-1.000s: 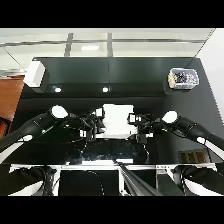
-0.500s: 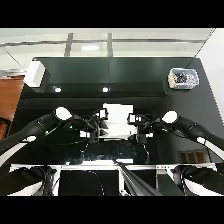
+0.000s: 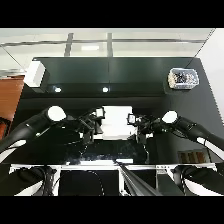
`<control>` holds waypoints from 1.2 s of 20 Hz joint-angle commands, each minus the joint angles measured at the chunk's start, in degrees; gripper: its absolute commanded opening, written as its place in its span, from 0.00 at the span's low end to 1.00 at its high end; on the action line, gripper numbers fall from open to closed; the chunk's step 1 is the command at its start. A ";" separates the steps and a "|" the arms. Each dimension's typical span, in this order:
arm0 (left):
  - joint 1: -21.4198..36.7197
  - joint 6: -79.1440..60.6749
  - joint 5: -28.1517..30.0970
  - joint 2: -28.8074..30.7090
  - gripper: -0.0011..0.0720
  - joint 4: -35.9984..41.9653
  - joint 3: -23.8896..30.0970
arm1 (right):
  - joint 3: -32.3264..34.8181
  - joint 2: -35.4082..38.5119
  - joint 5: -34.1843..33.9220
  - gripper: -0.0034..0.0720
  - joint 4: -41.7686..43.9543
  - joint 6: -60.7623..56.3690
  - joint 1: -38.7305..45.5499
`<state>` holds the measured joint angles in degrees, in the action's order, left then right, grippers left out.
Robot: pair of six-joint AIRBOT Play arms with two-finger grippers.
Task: Fold the box and place the chain.
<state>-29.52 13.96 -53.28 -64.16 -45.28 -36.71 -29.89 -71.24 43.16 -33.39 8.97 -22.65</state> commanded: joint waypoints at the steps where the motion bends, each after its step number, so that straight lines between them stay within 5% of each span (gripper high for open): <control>1: 1.79 23.61 -1.29 9.86 0.05 -17.38 -0.31 | -0.04 -0.02 0.07 0.31 -0.04 0.11 0.02; 4: 7.82 50.38 -3.74 16.37 0.05 -32.76 0.00 | -0.04 -0.02 0.07 0.31 -0.02 0.11 0.02; 6: 15.67 61.66 -7.39 15.96 0.05 -33.66 1.44 | -0.04 -0.02 0.07 0.31 -0.04 0.11 0.02; 10: 33.94 61.05 -14.38 7.17 0.05 -8.70 6.82 | -0.04 -0.02 0.09 0.31 -0.02 0.11 0.02; 12: 38.38 55.32 -15.17 0.87 0.05 1.03 7.93 | -0.04 -0.02 0.09 0.31 -0.02 0.11 0.02; 16: 36.50 54.77 -13.53 -7.32 0.05 1.62 7.43 | -0.04 -0.02 0.11 0.31 -0.04 0.13 0.02; 24: 26.56 52.02 -10.54 -12.63 0.05 8.46 7.43 | -0.04 -0.02 0.11 0.31 -0.04 0.11 0.02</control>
